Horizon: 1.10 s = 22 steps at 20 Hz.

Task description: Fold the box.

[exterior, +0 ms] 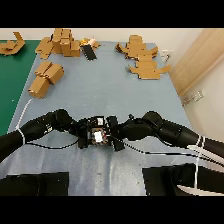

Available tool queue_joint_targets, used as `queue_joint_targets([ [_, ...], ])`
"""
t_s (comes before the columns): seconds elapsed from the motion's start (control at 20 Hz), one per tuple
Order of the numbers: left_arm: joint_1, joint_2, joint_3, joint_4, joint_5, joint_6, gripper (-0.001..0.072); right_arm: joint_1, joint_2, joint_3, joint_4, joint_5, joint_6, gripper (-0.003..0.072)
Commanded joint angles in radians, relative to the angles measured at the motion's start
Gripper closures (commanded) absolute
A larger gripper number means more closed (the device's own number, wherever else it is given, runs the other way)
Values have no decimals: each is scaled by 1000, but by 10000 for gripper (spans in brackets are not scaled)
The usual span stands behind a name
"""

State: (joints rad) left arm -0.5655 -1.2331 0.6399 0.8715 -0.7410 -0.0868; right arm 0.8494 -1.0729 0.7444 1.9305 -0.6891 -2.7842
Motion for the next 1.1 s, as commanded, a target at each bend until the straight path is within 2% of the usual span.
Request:
queue_joint_targets([
  [0.0, 0, 0, 1, 0, 0, 0, 444, 29, 7, 0, -128, 16, 111, 285],
  [0.15, 0, 0, 1, 0, 0, 0, 443, 52, 56, 0, -320, 35, 318, 284],
  [0.25, 0, 0, 1, 0, 0, 0, 443, 80, 83, -3, -390, 31, 397, 284],
  [0.45, 0, 0, 1, 0, 0, 0, 443, 148, 95, -36, -381, 67, 421, 285],
  [0.6, 0, 0, 1, 0, 0, 0, 443, 157, 93, -89, -381, 157, 420, 284],
  [1.05, 0, 0, 1, 0, 0, 0, 443, 157, 43, -98, -382, 181, 420, 284],
])
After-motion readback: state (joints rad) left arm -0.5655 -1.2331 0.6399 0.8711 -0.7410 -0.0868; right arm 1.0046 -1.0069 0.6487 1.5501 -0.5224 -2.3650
